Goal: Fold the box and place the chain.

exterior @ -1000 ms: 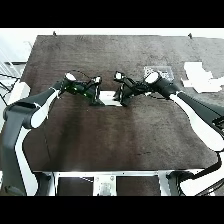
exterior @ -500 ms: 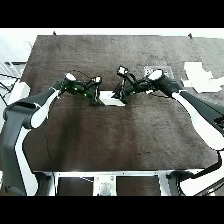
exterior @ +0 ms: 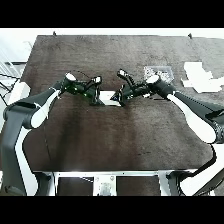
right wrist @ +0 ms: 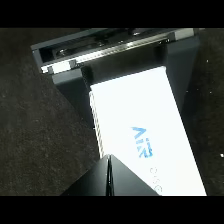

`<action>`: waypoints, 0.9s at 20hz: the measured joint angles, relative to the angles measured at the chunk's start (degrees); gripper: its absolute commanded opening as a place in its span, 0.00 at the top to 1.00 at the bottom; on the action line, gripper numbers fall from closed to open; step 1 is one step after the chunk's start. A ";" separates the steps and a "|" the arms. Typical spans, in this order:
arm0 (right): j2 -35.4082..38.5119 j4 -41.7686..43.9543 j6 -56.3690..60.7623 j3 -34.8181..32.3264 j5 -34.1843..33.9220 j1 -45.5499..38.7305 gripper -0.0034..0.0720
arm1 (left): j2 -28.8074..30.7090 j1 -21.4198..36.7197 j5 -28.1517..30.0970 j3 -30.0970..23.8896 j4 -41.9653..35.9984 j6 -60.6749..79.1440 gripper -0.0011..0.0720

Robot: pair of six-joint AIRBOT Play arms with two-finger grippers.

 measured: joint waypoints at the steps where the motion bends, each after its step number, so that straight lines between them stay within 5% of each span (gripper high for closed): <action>1: -0.26 -0.20 0.66 0.00 0.00 0.02 0.94 | 0.00 0.00 0.00 0.00 0.02 0.02 0.13; 5: 1.49 -1.33 1.90 -0.17 -0.17 0.20 0.94 | 0.00 0.00 -0.04 0.00 -0.04 -0.07 0.13; 12: 18.25 1.18 6.51 -1.70 -0.33 -0.92 0.94 | 0.00 0.02 -0.07 0.00 -0.07 -0.15 0.13; 18: 39.56 0.70 13.44 -19.71 -5.05 -4.81 0.94 | 0.00 0.02 -0.09 0.00 -0.09 -0.07 0.13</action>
